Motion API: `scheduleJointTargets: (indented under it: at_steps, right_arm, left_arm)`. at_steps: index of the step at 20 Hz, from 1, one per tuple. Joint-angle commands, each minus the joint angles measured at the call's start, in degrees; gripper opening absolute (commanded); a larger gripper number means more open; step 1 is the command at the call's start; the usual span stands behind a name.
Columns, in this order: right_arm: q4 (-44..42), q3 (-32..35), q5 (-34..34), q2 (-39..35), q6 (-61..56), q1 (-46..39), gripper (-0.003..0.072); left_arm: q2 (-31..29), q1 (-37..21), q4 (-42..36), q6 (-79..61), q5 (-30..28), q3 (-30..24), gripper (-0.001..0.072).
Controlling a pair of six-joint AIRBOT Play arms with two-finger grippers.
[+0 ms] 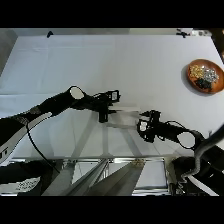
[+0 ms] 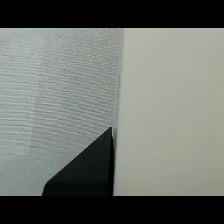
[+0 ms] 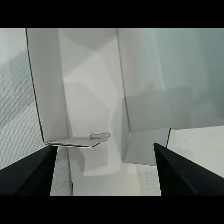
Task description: Fold the box and place the chain.
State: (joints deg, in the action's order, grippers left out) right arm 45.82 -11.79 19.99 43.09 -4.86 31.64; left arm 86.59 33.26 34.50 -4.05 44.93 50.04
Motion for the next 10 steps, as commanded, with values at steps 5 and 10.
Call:
scheduleJointTargets:
  at_steps: [5,10]
  right_arm:
    - [-4.31,-0.26,-1.86,0.00,0.85,-5.75,0.0659]
    - [-5.88,-0.26,0.22,0.00,3.13,-6.40,0.0655]
  left_arm:
    - [0.04,0.04,-0.17,0.04,-0.09,-0.02,0.0014]
    - [0.04,0.04,-0.17,0.04,-0.11,-0.02,0.0014]
